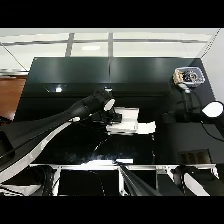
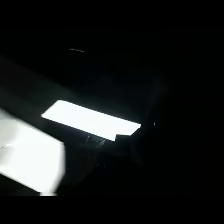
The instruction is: Fold the box and place the chain.
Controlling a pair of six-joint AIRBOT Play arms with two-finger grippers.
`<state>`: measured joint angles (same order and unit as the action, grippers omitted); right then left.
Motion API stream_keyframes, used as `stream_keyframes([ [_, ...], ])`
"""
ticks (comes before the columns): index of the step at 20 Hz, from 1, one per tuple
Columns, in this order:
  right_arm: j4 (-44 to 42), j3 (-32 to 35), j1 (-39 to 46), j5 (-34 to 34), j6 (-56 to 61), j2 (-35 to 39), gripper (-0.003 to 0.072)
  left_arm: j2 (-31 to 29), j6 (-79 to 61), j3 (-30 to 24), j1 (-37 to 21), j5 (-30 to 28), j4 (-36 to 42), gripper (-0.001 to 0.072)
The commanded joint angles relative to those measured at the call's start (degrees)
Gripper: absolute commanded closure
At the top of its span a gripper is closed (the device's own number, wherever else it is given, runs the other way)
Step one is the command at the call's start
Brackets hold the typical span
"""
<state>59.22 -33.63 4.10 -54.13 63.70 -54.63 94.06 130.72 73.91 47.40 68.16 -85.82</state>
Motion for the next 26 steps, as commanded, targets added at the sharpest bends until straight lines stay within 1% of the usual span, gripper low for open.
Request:
stream_keyframes([
  [1,-4.2,5.8,8.3,-1.3,15.2,-0.5,0.0675,0.0,0.0,0.0,0.0,0.0,0.0,0.0687],
  [3,-14.7,9.1,7.2,-2.4,8.4,-4.1,0.0675,0.0,0.0,0.0,0.0,0.0,0.0,0.0687],
  [4,-18.3,9.7,6.0,-3.5,5.2,-6.5,0.0675,0.0,0.0,0.0,0.0,0.0,0.0,0.0686],
  [6,-21.0,9.6,3.4,-3.8,2.2,-10.9,0.0675,0.0,0.1,0.0,0.0,0.0,0.0,0.0686],
  [9,-24.8,9.6,1.1,-3.8,-2.8,-15.5,0.0675,0.0,0.0,0.0,0.0,0.0,0.0,0.0686],
  [11,-27.8,9.6,0.0,-3.5,-7.0,-16.7,0.0674,0.0,0.0,0.0,0.0,0.0,0.0,0.0687],
  [13,-30.0,9.6,-0.8,-3.2,-7.6,-16.7,0.0675,0.0,0.0,0.0,0.0,0.0,0.0,0.0686],
  [15,-32.8,8.7,-0.9,-6.7,-11.0,-16.7,0.0674,0.0,0.0,0.0,0.0,0.0,0.0,0.0686],
  [17,-32.0,5.8,-0.9,-11.9,-12.3,-16.7,0.0662,0.0,0.0,0.0,0.0,0.0,0.0,0.0687],
  [18,-32.0,4.5,-0.9,-13.2,-12.3,-16.7,0.0474,0.0,0.0,0.0,0.0,0.0,0.0,0.0686],
  [19,-32.0,3.3,-0.9,-14.3,-12.2,-16.7,0.0194,0.0,0.0,0.0,0.0,0.0,0.0,0.0686],
  [20,-32.0,2.3,-0.9,-15.0,-11.9,-16.7,0.0066,0.0,0.0,0.0,0.0,0.0,0.0,0.0686],
  [23,-32.0,0.8,-1.4,-14.9,-9.8,-16.7,0.0067,0.0,0.1,0.0,0.0,0.0,0.0,0.0686],
  [26,-32.2,0.1,-4.6,-13.5,-7.3,-16.7,0.0076,0.0,0.0,0.0,0.0,0.0,0.0,0.0686],
])
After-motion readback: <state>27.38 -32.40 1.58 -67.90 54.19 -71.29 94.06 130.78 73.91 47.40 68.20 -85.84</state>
